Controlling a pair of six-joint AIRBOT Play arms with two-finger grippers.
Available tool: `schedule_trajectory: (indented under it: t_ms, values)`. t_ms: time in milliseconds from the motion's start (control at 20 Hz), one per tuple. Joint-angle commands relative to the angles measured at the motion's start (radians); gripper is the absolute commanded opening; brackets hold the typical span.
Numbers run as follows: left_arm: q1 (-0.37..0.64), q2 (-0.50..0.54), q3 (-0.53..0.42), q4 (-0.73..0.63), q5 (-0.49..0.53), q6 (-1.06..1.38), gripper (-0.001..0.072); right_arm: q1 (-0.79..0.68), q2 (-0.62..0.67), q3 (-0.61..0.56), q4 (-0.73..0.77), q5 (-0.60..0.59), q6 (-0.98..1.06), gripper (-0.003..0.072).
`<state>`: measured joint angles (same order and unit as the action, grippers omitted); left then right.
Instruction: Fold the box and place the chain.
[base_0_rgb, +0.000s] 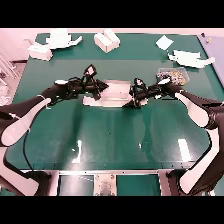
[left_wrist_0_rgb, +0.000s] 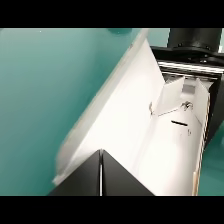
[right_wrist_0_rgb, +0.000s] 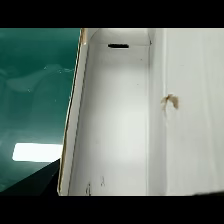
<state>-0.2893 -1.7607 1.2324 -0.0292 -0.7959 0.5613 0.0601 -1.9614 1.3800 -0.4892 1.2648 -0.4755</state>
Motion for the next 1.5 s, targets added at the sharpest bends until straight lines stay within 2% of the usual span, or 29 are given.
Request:
schedule_trajectory:
  t_ms: [0, 250, 500, 750, 1000, 1250, 1450]
  values:
    - [-0.039, -0.032, 0.039, -0.01, 0.075, 0.016, 0.0017, 0.001, 0.0, 0.0, 0.0, 0.0, 0.0, 0.0561]
    - [-0.039, -0.039, 0.052, -0.008, 0.139, 0.02, 0.0017, 0.001, 0.0, 0.0, 0.0, 0.0, 0.0, 0.0561]
    - [-0.039, -0.069, 0.055, 0.009, 0.135, 0.013, 0.0017, 0.001, 0.0, 0.0, 0.0, 0.0, 0.0, 0.0561]
    - [-0.039, -0.078, 0.055, 0.104, 0.132, -0.061, 0.0018, 0.001, 0.0, 0.0, 0.0, 0.0, 0.0, 0.0562]
    - [-0.039, -0.079, 0.055, 0.106, 0.09, -0.066, 0.0018, 0.001, 0.0, 0.0, 0.0, 0.0, 0.0, 0.0561]
    - [-0.039, -0.079, 0.054, 0.171, 0.082, -0.127, 0.0018, 0.001, 0.0, 0.0, 0.0, 0.0, 0.0, 0.0562]
    - [-0.039, -0.079, 0.055, 0.173, 0.081, -0.126, 0.0018, 0.001, 0.0, 0.0, 0.0, 0.0, 0.0, 0.0561]
